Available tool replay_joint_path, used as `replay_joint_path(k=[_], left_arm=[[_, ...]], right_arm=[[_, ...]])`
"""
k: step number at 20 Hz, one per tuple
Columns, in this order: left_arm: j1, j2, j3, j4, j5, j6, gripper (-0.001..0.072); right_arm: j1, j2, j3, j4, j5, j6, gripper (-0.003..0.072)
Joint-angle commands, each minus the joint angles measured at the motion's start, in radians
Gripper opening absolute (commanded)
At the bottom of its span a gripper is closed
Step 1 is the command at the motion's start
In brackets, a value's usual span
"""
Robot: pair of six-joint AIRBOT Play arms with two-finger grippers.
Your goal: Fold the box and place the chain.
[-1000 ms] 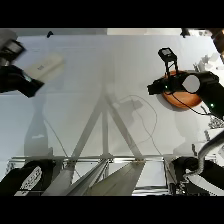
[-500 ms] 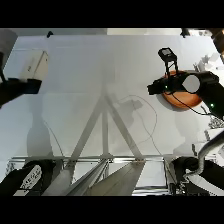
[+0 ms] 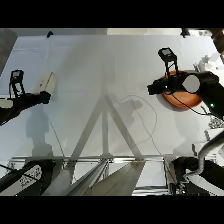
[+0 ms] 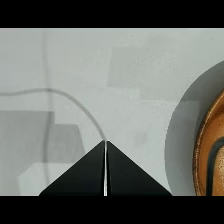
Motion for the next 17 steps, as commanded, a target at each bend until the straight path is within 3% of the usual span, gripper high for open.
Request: replay_joint_path(k=[1,6,7,9,10,13,17], left_arm=[[0.001,-0.048,-0.003,0.003,0.025,0.001,0.0020],[0.001,-0.050,-0.003,0.088,0.017,0.000,0.0044],[0.001,-0.050,-0.003,0.105,0.018,0.000,0.0128],[0.002,-0.048,-0.003,0.139,0.018,0.000,0.0576],[0.002,-0.041,-0.003,0.138,0.016,-0.002,0.0712],[0.002,0.039,-0.003,0.137,-0.035,-0.007,0.0706],[0.002,0.234,-0.003,0.138,-0.073,-0.006,0.0706]], right_arm=[[0.000,0.001,0.001,0.000,0.000,0.000,0.0008],[0.000,0.001,0.001,0.000,0.000,0.000,0.0008],[0.000,0.001,0.001,0.000,0.000,0.000,0.0008],[0.000,0.001,0.001,0.000,0.000,0.000,0.0008],[0.000,0.001,0.001,0.000,0.000,0.000,0.0008],[0.000,0.001,0.001,0.000,0.000,0.000,0.0008],[0.000,0.001,0.001,0.000,0.000,0.000,0.0008]])
